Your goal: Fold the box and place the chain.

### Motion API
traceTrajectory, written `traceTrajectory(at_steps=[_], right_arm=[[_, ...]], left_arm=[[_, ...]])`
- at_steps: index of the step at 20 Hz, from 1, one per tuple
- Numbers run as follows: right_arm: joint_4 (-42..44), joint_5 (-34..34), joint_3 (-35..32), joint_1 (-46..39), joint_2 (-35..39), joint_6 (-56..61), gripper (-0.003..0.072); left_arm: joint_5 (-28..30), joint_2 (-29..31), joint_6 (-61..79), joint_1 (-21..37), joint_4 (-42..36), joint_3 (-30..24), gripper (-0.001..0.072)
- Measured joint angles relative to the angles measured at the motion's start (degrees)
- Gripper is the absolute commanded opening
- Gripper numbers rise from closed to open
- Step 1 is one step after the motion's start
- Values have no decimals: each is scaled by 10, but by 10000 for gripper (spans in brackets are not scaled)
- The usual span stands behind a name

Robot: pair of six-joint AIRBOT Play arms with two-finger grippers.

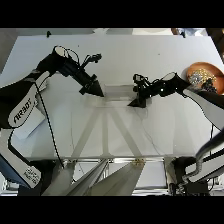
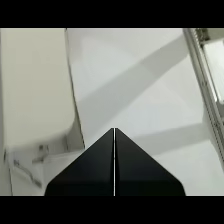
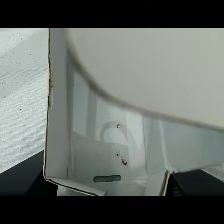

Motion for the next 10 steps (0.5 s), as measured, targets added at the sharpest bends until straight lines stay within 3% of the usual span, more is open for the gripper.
traceTrajectory(at_steps=[10], right_arm=[[0, 0, 0, 0, 0, 0, 500]], left_arm=[[239, -11, 0, -31, -70, 0, 10]])
